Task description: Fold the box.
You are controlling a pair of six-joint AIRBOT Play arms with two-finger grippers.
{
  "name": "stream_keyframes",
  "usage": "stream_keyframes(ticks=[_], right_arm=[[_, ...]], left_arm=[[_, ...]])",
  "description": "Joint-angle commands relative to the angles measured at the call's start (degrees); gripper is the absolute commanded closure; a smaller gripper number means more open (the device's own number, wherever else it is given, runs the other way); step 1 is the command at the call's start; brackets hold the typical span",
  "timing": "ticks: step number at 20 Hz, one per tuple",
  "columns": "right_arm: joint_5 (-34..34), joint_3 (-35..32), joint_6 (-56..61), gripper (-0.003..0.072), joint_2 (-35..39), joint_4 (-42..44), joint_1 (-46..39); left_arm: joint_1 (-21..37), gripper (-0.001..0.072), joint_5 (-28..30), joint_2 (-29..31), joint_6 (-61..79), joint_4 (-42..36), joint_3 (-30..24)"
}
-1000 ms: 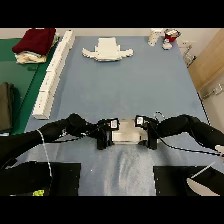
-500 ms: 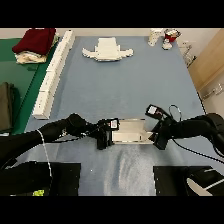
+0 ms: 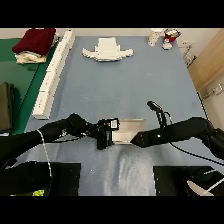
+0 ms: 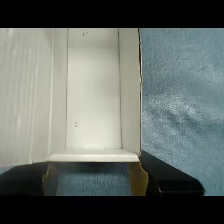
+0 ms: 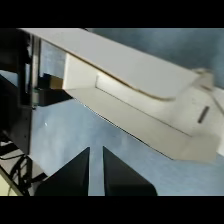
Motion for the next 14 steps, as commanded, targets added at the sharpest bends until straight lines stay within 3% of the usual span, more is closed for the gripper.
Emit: stream_keyframes(ticks=[1,3,4,14], right_arm=[[11.5,4.1,3.5,0.0566,-4.2,2.6,2.8],[14.3,6.6,3.4,0.0572,-6.8,1.4,1.0],[15.3,7.4,3.5,0.0649,-8.3,0.5,0.2],[16.4,7.8,3.3,0.0651,-24.1,-2.0,-2.1]], left_arm=[[0.0,0.0185,0.0,0.0,0.0,0.0,0.0],[0.0,0.0185,0.0,0.0,0.0,0.0,0.0],[0.0,0.0185,0.0,0.0,0.0,0.0,0.0],[0.0,0.0185,0.0,0.0,0.0,0.0,0.0]])
